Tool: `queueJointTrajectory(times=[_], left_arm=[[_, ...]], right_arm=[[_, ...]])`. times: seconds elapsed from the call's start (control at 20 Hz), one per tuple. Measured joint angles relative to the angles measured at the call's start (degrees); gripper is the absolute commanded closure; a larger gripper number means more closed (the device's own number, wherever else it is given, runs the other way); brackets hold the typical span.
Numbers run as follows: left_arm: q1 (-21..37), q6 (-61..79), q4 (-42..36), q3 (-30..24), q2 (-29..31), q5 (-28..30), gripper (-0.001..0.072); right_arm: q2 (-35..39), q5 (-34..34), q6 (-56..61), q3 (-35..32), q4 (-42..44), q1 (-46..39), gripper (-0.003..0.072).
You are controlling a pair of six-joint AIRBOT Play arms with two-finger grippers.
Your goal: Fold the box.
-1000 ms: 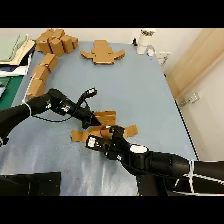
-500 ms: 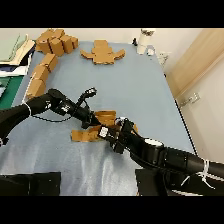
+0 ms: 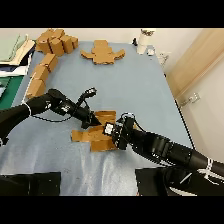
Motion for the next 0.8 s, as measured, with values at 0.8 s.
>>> queueJointTrajectory(times=[0.8], left_arm=[[0.0,-0.02,0.0,0.0,0.0,0.0,0.0696]], right_arm=[[-1.38,-1.42,-16.98,-4.13,15.58,5.4,-0.0024]])
